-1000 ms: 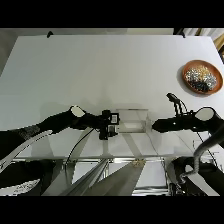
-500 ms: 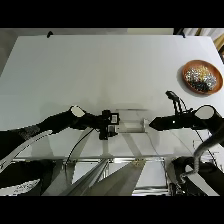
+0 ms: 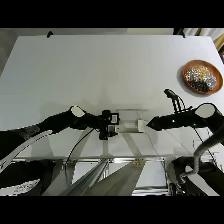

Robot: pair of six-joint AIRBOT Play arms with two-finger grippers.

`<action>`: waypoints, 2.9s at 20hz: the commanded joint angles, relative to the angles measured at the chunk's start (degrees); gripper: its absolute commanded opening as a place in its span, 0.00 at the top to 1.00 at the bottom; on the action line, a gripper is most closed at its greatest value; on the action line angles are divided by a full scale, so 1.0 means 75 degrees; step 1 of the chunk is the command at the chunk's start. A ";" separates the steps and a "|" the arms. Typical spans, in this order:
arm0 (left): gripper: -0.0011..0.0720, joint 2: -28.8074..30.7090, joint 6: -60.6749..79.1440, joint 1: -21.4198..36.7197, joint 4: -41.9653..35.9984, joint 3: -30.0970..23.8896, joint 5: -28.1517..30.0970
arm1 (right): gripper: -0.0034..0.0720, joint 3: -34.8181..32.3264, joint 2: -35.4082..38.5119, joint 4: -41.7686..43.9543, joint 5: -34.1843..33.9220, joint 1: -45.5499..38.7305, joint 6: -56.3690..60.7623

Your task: Fold the box and place the chain.

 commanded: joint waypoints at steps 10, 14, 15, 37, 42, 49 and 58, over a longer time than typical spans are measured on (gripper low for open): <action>0.64 0.0006 0.0003 0.0006 0.0003 -0.0003 0.0003 | 0.40 0.0405 0.0003 -0.1122 -0.0085 0.1209 0.1486; 0.64 0.0006 0.0003 0.0006 0.0000 -0.0003 0.0003 | 0.34 0.0408 0.0003 -0.1317 -0.0391 0.1749 0.2302; 0.64 0.0006 0.0003 0.0006 0.0003 -0.0003 0.0003 | 0.34 0.0408 0.0003 -0.1320 -0.0565 0.1894 0.2471; 0.64 0.0006 0.0003 0.0006 0.0003 -0.0003 0.0003 | 0.34 0.1518 -0.1431 -0.4508 -0.0845 0.4736 0.7563; 0.64 0.0006 0.0003 0.0006 0.0000 -0.0003 0.0003 | 0.36 0.1518 -0.1434 -0.5045 -0.0866 0.4759 0.8233; 0.64 0.0006 0.0000 0.0006 0.0003 -0.0003 0.0000 | 0.49 0.1518 -0.1871 -0.5042 -0.0775 0.5024 0.8434; 0.64 0.0006 0.0003 0.0006 0.0003 -0.0003 0.0000 | 0.93 0.1521 -0.1979 -0.5039 -0.0580 0.5144 0.8428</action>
